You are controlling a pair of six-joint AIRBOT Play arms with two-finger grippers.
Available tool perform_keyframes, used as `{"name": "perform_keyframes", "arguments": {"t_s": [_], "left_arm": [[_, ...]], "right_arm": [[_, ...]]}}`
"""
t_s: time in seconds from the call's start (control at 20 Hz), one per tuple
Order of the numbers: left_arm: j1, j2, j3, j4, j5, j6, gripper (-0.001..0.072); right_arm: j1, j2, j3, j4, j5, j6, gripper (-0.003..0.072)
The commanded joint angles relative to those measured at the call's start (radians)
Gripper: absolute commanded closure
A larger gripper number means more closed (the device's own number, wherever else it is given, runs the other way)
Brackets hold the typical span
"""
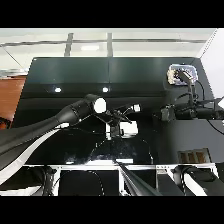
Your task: Fold the box and place the chain.
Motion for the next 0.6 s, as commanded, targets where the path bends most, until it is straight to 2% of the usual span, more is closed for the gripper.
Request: {"name": "perform_keyframes", "arguments": {"t_s": [0.0, 0.05, 0.2, 0.3, 0.4, 0.55], "left_arm": [[-0.025, -0.001, 0.012, 0.121, -0.008, -0.097, 0.0118], [-0.024, 0.001, 0.034, 0.159, -0.034, -0.142, 0.0324], [0.032, 0.047, 0.108, 0.28, -0.071, -0.274, 0.0341], [0.137, 0.096, 0.165, 0.373, -0.147, -0.393, 0.0341], [0.294, 0.14, 0.195, 0.409, -0.194, -0.468, 0.0341], [0.588, 0.158, 0.203, 0.407, -0.18, -0.541, 0.0339]], "right_arm": [[-0.001, 0.0, 0.001, 0.0, -0.005, 0.0, 0.0671], [-0.001, 0.0, 0.001, 0.0, -0.009, 0.0, 0.0672], [-0.001, 0.0, 0.001, 0.0, -0.013, 0.001, 0.0672], [-0.001, 0.0, 0.001, 0.0, -0.013, 0.001, 0.0671], [-0.001, 0.0, 0.001, 0.0, -0.015, 0.002, 0.0671], [-0.001, 0.0, 0.001, 0.0, -0.017, 0.003, 0.0672]]}}
